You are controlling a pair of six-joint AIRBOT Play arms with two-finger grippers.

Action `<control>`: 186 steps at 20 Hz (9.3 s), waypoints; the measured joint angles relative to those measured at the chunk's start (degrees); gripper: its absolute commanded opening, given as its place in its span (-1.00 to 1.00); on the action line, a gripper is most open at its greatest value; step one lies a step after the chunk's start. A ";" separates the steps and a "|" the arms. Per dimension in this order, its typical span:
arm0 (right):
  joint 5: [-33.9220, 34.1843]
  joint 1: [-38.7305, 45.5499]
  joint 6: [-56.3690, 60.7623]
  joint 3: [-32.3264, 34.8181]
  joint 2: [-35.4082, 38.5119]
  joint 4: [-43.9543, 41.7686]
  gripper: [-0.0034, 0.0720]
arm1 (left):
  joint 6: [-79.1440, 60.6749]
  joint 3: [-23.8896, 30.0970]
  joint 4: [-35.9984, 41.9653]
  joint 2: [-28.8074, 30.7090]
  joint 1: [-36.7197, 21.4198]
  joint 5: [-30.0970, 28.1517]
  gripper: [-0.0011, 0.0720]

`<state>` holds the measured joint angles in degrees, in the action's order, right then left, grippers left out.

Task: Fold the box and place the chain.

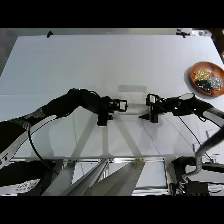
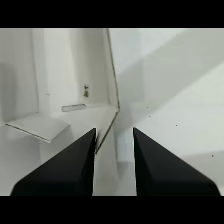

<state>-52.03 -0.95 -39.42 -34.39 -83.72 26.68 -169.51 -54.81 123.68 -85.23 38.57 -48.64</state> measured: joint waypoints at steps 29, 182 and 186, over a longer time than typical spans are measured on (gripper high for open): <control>0.00 0.00 0.04 0.00 0.00 -0.02 0.25 | 0.02 0.00 0.74 -1.68 1.84 12.44 -0.60; 0.00 -0.04 0.11 0.00 0.02 -0.02 0.25 | 64.13 -0.15 16.48 -3.21 -18.47 -13.44 0.44; 0.00 -0.04 0.09 0.00 0.02 0.00 0.25 | 62.60 -0.15 19.04 -5.38 -16.94 -11.72 0.44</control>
<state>-52.03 -0.99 -39.33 -34.39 -83.70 26.68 -106.91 -54.96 142.71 -90.61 21.63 -60.36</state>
